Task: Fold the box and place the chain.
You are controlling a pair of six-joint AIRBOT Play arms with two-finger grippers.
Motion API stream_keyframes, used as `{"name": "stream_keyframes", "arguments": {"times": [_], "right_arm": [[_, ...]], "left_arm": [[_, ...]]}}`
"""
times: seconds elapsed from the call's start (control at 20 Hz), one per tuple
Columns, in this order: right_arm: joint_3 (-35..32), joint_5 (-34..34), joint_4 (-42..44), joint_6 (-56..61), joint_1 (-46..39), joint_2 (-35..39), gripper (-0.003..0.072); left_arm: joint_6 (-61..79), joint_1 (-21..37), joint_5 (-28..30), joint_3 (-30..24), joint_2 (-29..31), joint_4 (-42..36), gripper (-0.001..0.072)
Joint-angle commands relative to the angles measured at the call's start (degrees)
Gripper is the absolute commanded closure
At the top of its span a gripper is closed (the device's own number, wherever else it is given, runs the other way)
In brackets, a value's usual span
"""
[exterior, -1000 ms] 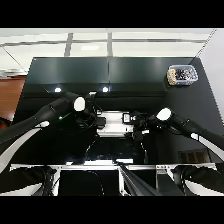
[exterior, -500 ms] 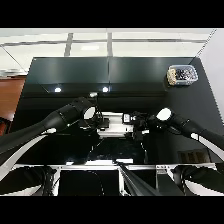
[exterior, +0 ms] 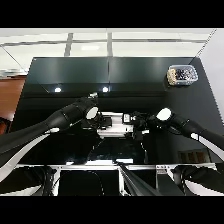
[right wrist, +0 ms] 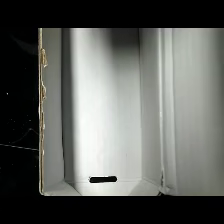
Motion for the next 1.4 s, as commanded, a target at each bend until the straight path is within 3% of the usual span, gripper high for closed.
{"name": "stream_keyframes", "arguments": {"times": [0.0,0.05,0.1,0.3,0.35,0.4,0.45,0.6,0.65,0.7,0.75,0.85,1.05,1.1,1.15,1.35], "right_arm": [[0.0,0.02,0.0,0.02,0.04,-0.02,0.0247],[0.0,0.02,0.02,0.02,0.04,-0.02,0.0248],[0.0,0.02,0.02,0.02,0.04,-0.02,0.0248],[0.0,0.02,0.02,0.02,0.02,-0.02,0.0248],[0.0,0.02,0.02,0.02,0.04,-0.02,0.0248],[0.0,0.02,0.02,0.02,0.02,-0.02,0.0248],[0.0,0.02,0.0,0.02,0.04,-0.02,0.0248],[0.0,0.02,0.02,0.02,0.04,-0.02,0.0248],[0.0,0.02,0.02,0.02,0.02,-0.02,0.0248],[0.0,0.02,0.02,0.02,0.04,-0.02,0.0249],[0.0,0.02,0.02,0.02,0.04,-0.02,0.0248],[0.0,0.02,0.02,0.02,0.02,-0.02,0.0248],[0.0,-0.02,0.09,0.13,0.02,-0.02,0.024],[-0.02,-0.5,-0.04,0.5,0.02,-0.02,0.0027],[0.02,-2.01,0.11,1.92,0.02,0.02,0.0003],[0.22,1.18,-2.36,2.49,0.02,3.39,0.0004]], "left_arm": [[0.63,-0.04,0.24,0.09,-0.28,-1.03,0.0495],[0.98,-0.04,0.33,0.09,-0.28,-1.07,0.0614],[1.11,-0.07,0.33,0.09,-0.28,-1.16,0.0688],[1.27,-0.04,0.85,0.09,-0.28,-1.18,0.0684],[1.22,-0.07,1.42,0.09,-0.28,-1.22,0.0539],[1.22,-0.04,1.44,0.09,-0.28,-1.18,0.0267],[1.25,-0.02,1.01,0.09,-0.28,-1.09,0.018],[1.22,-0.04,-0.98,0.09,-0.28,1.03,0.0182],[1.14,-0.04,-0.76,0.09,-0.28,1.01,0.0189],[0.74,-0.04,-0.35,0.09,-0.28,0.92,0.033],[0.81,-0.07,0.04,0.09,-0.28,0.68,0.0553],[1.33,-0.09,0.42,0.09,-0.28,0.52,0.0688],[1.68,-0.09,-0.55,0.09,-0.28,0.57,0.0688],[1.99,-0.07,-0.74,0.09,-0.28,0.57,0.0688],[2.64,-0.04,-1.03,0.11,-0.26,0.55,0.0688],[2.86,-0.04,-2.8,1.11,-0.26,1.51,0.0688]]}}
